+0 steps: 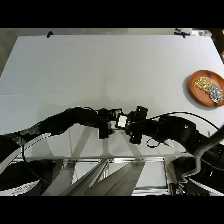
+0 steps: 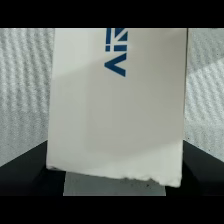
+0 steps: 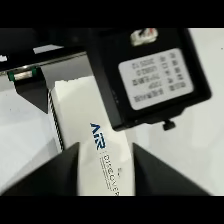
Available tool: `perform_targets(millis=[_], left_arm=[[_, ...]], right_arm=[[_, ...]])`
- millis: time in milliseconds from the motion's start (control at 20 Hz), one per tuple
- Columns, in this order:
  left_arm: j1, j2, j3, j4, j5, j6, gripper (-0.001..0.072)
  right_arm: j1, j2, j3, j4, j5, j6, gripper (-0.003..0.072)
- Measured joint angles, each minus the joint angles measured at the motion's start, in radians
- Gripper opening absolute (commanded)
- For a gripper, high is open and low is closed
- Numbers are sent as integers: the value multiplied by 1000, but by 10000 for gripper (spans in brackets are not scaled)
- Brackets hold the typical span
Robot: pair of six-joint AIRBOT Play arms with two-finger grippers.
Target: Fold the box and place the chain.
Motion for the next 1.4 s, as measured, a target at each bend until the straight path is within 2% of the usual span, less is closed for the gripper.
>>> perform_targets(millis=[50,250,550,1050,1400], left_arm=[[0,0,0,0,0,0,138],[0,0,0,1,0,0,138],[0,0,0,1,0,0,138],[0,0,0,3,-1,3,138],[0,0,0,2,0,2,138]], right_arm=[[0,8,0,0,4,8,13],[0,14,-11,2,15,68,13],[0,-56,-61,21,-84,120,12],[36,-85,-117,-19,-66,97,11],[39,-86,-172,-35,-150,87,12]])
